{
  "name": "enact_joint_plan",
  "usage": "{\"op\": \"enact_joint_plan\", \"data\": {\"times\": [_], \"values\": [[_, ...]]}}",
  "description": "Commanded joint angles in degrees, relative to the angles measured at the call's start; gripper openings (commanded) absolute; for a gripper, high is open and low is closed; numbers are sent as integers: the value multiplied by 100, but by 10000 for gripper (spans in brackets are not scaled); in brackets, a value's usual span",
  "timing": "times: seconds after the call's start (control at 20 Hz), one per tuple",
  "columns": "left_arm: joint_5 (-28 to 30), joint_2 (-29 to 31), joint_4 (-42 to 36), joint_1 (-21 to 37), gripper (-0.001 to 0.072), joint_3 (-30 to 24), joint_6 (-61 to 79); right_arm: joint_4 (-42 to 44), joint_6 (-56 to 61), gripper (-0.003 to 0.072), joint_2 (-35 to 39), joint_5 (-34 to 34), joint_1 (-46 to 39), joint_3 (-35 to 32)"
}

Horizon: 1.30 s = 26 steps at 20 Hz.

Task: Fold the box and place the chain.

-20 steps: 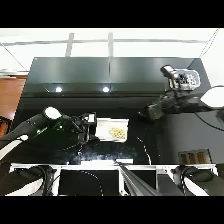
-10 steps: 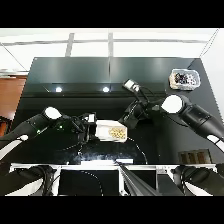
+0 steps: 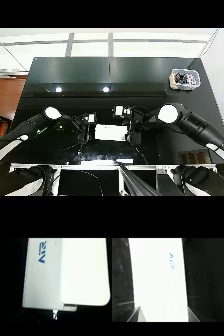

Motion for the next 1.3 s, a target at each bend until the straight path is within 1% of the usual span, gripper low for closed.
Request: {"op": "enact_joint_plan", "data": {"times": [0.0, 0.1, 0.15, 0.2, 0.25, 0.3, 0.35, 0.45, 0.5, 0.7, 1.0, 1.05, 1.1, 1.15, 1.25], "values": [[0, -2, 2, -4, 404, 4, 0, -7, -531, 713, -7, -251, 177, -61], [0, -2, 2, -4, 404, 4, 0, -4, -531, 711, -59, -258, 195, -59], [0, -2, 2, -4, 403, 4, 0, -2, -529, 649, -76, -260, 201, -59], [0, -2, 2, -4, 403, 4, 0, 2, -525, 544, -87, -249, 201, -59], [0, -2, 2, -4, 404, 4, 0, 7, -507, 491, -87, -249, 201, -61], [0, -2, 2, -4, 404, 4, 0, 13, -505, 462, -92, -254, 201, -59], [0, -2, 2, -4, 403, 4, 0, 13, -466, 411, -96, -256, 201, -59], [0, -2, 2, -4, 404, 4, 0, 9, -337, 396, -136, -256, 201, -61], [0, -2, 2, -4, 404, 4, 0, 11, -295, 237, -153, -249, 201, -63], [0, -2, 0, -4, 404, 4, 0, -7, -295, 235, -164, -262, 201, -66], [-2, -2, 2, -4, 404, 4, 0, -2, -269, 235, -164, -575, 201, -59], [-2, -2, 0, -4, 404, 4, -2, -2, -243, 294, -164, -573, 201, -59], [-2, -2, 2, -4, 404, 4, 0, 0, -179, 453, -164, -577, 201, -59], [-2, -2, 2, -4, 404, 4, -2, 0, -140, 593, -164, -575, 201, -59], [-2, -2, 2, -4, 404, 4, -2, 0, -140, 594, -164, -575, 201, -59]]}}
